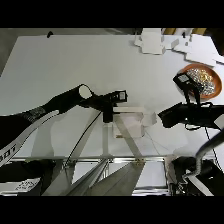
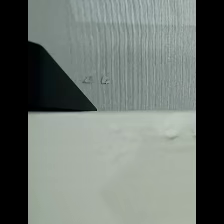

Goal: Fold the box and place the chain.

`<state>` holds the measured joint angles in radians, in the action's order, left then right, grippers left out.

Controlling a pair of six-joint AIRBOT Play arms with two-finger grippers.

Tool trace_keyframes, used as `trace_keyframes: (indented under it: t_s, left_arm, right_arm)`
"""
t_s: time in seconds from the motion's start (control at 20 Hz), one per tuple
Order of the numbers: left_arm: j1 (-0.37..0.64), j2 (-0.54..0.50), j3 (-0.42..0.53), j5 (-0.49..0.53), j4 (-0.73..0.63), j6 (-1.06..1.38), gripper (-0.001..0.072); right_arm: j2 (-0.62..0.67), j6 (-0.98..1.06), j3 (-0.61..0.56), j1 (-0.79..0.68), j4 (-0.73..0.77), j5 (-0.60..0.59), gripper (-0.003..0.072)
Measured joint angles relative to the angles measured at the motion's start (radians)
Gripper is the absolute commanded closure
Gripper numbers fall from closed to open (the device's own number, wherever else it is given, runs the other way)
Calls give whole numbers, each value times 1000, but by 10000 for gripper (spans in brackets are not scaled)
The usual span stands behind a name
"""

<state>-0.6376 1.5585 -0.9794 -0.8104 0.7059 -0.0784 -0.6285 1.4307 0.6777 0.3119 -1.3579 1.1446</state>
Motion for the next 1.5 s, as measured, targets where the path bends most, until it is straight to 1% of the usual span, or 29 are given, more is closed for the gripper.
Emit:
trace_keyframes:
  t_s: [0.05, 0.1, 0.15, 0.3, 0.35, 0.4, 0.45, 0.55, 0.65, 0.85, 1.1, 1.2, 1.25, 1.3, 1.35, 1.4, 1.45, 1.5]
  left_arm:
    - [0, 0, 0, -4, 1, 0, 701]
    - [0, 1, 0, -7, 1, 0, 701]
    - [0, 2, 0, -11, 1, 0, 701]
    - [0, 2, 0, -20, 2, 0, 701]
    - [0, 2, 0, -21, 2, 0, 701]
    - [0, 2, 0, -23, 3, 0, 701]
    - [0, 2, 0, -24, 3, 0, 701]
    - [0, 2, 0, -26, 4, 0, 701]
    - [0, 2, 0, -28, 4, 0, 701]
    - [0, 2, 0, -31, 5, 0, 701]
    - [0, 2, 0, -32, 5, 0, 701]
    - [0, 2, 0, -32, 5, 0, 701]
    - [0, 2, 0, -32, 5, 0, 701]
    - [0, 2, 0, -32, 5, 0, 701]
    - [0, 2, 0, -32, 5, 0, 701]
    - [0, 2, 0, -32, 5, 0, 701]
    - [0, 2, 0, -32, 5, 0, 701]
    - [0, 2, 0, -32, 5, 0, 701]
  right_arm:
    - [0, 0, 0, 0, 0, 0, 330]
    - [0, 0, 0, 0, 0, 1, 359]
    - [0, 0, 0, 0, 0, 3, 369]
    - [0, -19, 0, 0, 1, 21, 371]
    - [0, -35, 0, 0, 3, 29, 434]
    - [0, -57, 0, 0, 9, 37, 577]
    - [0, -88, 0, 0, 20, 46, 663]
    - [0, -180, -7, 0, 65, 59, 664]
    - [0, -308, -34, 0, 142, 61, 664]
    - [0, -616, -136, 0, 284, 23, 664]
    - [-1, -877, -266, 3, 345, -24, 664]
    - [-1, -956, -299, 37, 341, -61, 661]
    - [-1, -991, -311, 65, 332, -75, 592]
    - [-1, -1019, -320, 93, 322, -91, 435]
    - [-1, -1044, -332, 119, 315, -112, 231]
    - [-1, -1065, -346, 145, 309, -151, 67]
    - [-1, -1081, -365, 172, 299, -204, 37]
    - [-1, -1091, -385, 202, 287, -260, 37]
